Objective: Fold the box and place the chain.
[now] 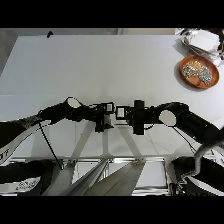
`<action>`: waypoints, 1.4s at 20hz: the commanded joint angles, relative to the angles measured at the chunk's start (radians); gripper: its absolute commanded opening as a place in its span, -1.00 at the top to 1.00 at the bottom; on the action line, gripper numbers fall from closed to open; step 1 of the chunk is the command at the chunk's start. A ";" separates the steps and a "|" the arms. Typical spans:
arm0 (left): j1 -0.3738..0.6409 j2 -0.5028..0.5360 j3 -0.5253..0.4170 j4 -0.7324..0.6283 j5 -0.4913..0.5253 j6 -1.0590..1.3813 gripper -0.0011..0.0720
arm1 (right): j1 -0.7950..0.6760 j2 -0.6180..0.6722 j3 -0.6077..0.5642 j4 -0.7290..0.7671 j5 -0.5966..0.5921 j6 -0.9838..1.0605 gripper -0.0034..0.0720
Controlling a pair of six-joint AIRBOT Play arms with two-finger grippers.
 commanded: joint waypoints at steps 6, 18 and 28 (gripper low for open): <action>0.000 0.001 0.000 0.000 0.000 -0.001 0.40 | 0.001 0.000 -0.001 0.003 -0.081 0.037 0.33; 0.000 0.001 0.000 -0.001 0.000 -0.001 0.40 | 0.053 0.000 -0.046 0.026 -0.021 0.035 0.33; 0.000 0.001 0.000 0.000 0.000 -0.001 0.40 | 0.051 0.051 -0.050 0.014 -0.083 0.058 -0.19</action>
